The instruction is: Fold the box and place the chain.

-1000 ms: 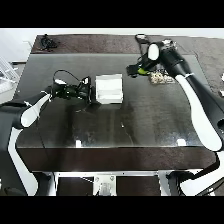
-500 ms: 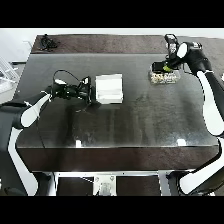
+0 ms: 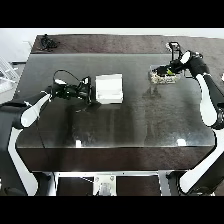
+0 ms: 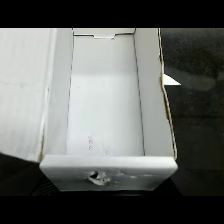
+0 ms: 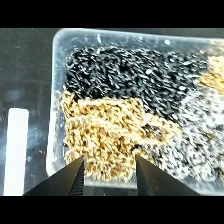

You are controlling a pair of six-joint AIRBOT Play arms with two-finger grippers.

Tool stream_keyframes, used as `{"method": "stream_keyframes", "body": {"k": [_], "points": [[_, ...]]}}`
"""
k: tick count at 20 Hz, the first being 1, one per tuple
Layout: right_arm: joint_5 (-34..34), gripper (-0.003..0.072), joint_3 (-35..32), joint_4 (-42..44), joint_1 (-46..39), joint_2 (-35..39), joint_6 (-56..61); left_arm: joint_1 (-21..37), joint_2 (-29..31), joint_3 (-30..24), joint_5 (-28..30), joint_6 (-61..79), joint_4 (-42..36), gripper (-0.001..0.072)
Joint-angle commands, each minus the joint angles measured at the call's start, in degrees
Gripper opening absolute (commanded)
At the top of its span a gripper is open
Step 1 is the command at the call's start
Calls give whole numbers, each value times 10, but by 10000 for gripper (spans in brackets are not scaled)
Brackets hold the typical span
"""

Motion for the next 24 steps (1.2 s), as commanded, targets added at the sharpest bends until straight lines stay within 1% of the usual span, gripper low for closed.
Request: {"method": "stream_keyframes", "body": {"k": [1,2,4,5,6,8,9,10,14,17,20,24], "points": [[-11,349,10,27,-4,-21,-19,0,0,0,0,0,0,367],[-9,350,10,45,-4,-25,-31,0,0,0,0,0,0,367],[-8,348,10,53,-3,-30,-37,0,0,0,0,0,0,367],[-8,302,10,53,-3,-31,-37,0,0,0,0,0,0,368],[-8,275,10,53,-3,-32,-37,0,0,0,0,0,0,367],[-8,133,10,53,-3,-32,-38,0,0,0,0,0,0,367],[-7,37,12,53,-3,-32,-38,0,0,0,0,0,0,367],[-7,14,16,53,-3,-32,-37,0,0,0,0,0,0,367],[13,12,41,47,-3,-19,-31,0,0,0,0,0,0,368],[36,11,55,30,0,11,-24,0,0,0,0,0,0,367],[49,11,55,18,13,65,-24,0,0,0,0,0,0,367],[52,11,55,-4,54,167,-24,0,0,0,0,0,0,367]]}}
